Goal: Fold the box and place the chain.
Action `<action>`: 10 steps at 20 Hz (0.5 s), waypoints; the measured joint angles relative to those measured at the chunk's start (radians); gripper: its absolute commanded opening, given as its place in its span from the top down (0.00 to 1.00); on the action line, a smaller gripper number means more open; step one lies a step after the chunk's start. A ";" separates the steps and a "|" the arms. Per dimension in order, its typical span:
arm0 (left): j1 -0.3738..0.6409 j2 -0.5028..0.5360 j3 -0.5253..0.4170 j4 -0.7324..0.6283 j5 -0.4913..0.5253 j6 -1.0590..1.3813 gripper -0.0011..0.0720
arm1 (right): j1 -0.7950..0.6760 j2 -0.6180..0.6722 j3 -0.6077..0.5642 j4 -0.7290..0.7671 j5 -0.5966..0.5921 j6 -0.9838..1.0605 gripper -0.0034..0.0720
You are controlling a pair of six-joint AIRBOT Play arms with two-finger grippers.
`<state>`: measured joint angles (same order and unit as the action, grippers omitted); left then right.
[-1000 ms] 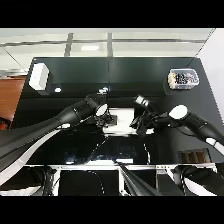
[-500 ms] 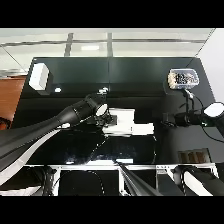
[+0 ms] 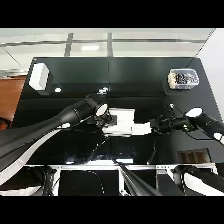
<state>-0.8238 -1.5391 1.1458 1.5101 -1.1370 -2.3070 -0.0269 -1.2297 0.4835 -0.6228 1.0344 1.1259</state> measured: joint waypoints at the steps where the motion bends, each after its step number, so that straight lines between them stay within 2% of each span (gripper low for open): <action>1: 0.000 0.000 0.000 0.000 0.000 0.000 0.95 | 0.012 -0.009 0.001 0.021 -0.002 -0.024 0.94; 3: 0.000 0.000 0.000 0.000 -0.001 0.000 0.95 | 0.024 -0.019 0.014 0.042 0.006 -0.060 0.91; 4: 0.000 0.000 0.000 0.000 -0.001 0.000 0.95 | 0.028 -0.022 0.026 0.049 0.020 -0.080 0.66; 5: 0.000 0.000 0.000 -0.001 -0.001 0.000 0.95 | 0.032 -0.023 0.040 0.053 0.042 -0.099 0.30; 6: 0.000 0.000 0.000 -0.001 -0.001 0.000 0.95 | 0.034 -0.025 0.057 0.059 0.063 -0.112 0.08; 10: 0.002 0.000 0.000 -0.004 -0.001 0.000 0.95 | 0.039 -0.026 0.121 0.071 0.137 -0.127 0.08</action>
<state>-0.8223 -1.5391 1.1458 1.5059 -1.1381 -2.3070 0.0124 -1.2556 0.6044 -0.5518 1.1713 0.9993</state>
